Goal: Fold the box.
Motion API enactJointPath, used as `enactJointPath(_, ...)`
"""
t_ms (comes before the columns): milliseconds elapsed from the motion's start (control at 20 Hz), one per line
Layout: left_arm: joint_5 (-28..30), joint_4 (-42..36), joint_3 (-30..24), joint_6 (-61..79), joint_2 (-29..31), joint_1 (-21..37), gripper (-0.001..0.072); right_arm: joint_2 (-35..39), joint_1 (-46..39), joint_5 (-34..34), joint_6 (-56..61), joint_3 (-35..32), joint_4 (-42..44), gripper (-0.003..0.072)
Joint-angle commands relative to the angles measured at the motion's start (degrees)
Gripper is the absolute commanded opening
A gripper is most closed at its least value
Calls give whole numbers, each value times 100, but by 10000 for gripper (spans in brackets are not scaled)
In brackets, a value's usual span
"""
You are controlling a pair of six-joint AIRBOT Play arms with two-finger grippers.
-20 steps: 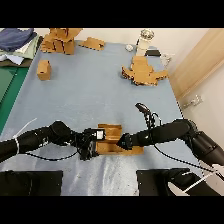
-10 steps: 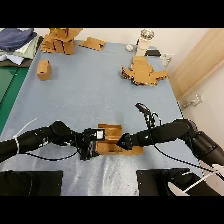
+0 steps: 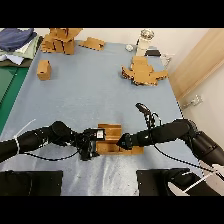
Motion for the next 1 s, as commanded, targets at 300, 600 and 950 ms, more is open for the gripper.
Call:
enactJointPath(300, -2, 13, -4, -22, 4, 0, 471, -2, -2, 4, 15, 4, 0, 709)
enactJointPath(600, -7, 26, -4, -22, 4, 0, 500, -4, -2, 107, 13, 4, 39, 709)
enactJointPath(950, -39, 24, -4, -46, 4, 2, 500, -352, 179, 1108, 247, 7, 678, 3)
